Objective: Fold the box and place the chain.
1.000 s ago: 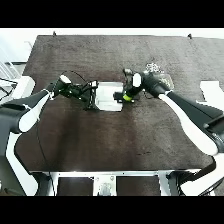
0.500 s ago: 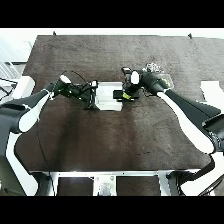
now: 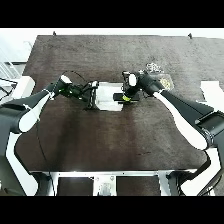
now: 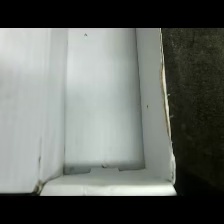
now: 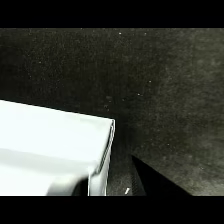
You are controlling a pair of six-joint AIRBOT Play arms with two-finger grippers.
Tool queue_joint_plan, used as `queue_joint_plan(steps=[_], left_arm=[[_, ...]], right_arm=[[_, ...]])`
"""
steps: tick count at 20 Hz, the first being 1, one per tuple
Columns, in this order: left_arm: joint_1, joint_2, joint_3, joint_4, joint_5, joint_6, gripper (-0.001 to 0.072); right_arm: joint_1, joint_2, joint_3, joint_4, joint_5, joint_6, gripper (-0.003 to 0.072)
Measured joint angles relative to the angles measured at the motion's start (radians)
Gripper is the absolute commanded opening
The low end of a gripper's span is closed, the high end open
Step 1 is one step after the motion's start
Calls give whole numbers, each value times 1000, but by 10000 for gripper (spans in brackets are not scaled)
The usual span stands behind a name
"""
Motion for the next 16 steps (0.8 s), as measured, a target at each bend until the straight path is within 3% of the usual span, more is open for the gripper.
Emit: queue_joint_plan(steps=[1,3,6,7,8,9,16], left_arm=[[0,0,0,0,0,0,348],[0,0,0,-2,0,-2,348],[0,0,1,-10,1,-3,348],[1,1,1,-7,-1,-3,348],[1,1,1,-5,1,2,347],[1,0,0,9,-3,6,348],[2,0,0,3,0,2,348]], right_arm=[[0,-4,4,1,2,6,186],[3,-10,16,-4,7,22,18],[14,-16,37,-29,14,30,18],[19,-16,42,-36,17,30,98],[21,-16,46,-40,18,25,387],[23,-16,50,-43,14,25,551],[28,36,55,-51,15,24,551]])
